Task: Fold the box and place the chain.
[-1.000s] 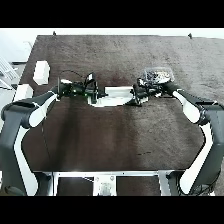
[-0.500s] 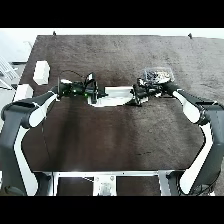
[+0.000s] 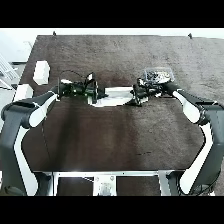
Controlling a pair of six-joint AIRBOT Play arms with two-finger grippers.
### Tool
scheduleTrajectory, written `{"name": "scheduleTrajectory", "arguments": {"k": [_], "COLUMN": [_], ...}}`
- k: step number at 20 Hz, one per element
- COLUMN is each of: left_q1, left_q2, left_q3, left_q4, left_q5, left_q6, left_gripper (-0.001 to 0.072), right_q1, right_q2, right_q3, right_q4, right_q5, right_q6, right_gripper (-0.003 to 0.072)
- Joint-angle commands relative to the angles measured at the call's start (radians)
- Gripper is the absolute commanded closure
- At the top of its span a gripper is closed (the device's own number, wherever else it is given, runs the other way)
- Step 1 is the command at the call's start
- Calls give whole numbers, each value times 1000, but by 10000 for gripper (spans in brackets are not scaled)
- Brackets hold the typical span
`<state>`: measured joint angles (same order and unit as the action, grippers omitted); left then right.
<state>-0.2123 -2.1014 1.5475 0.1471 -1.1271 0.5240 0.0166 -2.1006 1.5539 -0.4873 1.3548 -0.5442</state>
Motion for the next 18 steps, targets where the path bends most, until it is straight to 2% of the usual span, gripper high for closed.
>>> {"name": "scheduleTrajectory", "arguments": {"k": [1,7,9,12,13,14,15,16,17,18], "left_q1": [1,13,44,105,124,142,156,163,164,161], "left_q2": [3,5,5,5,5,5,5,5,7,28], "left_q3": [1,21,58,137,165,194,221,254,281,285], "left_q4": [1,2,2,2,2,2,2,0,-6,-4], "left_q5": [-14,-94,-171,-357,-413,-488,-562,-634,-674,-669], "left_q6": [1,0,0,-18,-30,-28,-25,-27,-58,-84], "left_gripper": [180,178,178,180,249,458,629,691,693,695], "right_q1": [1,1,1,1,1,1,1,1,1,1], "right_q2": [0,0,0,0,0,0,0,0,0,0], "right_q3": [0,0,0,0,0,0,0,0,0,0], "right_q4": [0,0,0,0,0,0,0,0,0,0], "right_q5": [0,0,0,0,0,0,0,0,0,0], "right_q6": [2,2,2,2,2,2,2,2,2,2], "right_gripper": [208,208,208,208,208,208,208,208,208,208]}}
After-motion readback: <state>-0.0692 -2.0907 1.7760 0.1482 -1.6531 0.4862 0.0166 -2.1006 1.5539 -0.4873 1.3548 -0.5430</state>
